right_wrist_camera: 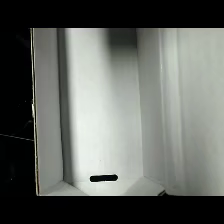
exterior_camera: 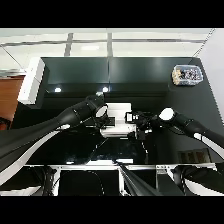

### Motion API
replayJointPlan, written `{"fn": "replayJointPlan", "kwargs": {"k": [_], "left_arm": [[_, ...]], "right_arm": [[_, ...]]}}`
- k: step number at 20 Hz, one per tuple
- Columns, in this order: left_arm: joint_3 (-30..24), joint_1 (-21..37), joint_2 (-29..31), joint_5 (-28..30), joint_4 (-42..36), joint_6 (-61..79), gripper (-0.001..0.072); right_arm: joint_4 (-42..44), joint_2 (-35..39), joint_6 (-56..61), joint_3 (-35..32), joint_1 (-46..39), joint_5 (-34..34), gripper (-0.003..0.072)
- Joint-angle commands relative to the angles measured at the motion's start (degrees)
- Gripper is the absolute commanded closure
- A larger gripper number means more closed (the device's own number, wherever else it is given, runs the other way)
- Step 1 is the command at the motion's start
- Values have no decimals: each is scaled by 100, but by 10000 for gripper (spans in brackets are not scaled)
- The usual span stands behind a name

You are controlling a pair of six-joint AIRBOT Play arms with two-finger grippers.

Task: Fold the box and place the chain.

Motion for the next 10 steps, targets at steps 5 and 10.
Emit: {"fn": "replayJointPlan", "kwargs": {"k": [5,10], "left_arm": [[0,72,4,59,-24,153,686],[0,79,4,42,-59,258,687]], "right_arm": [[-90,160,72,4,-15,24,2],[-883,890,232,4,-72,310,3]]}}
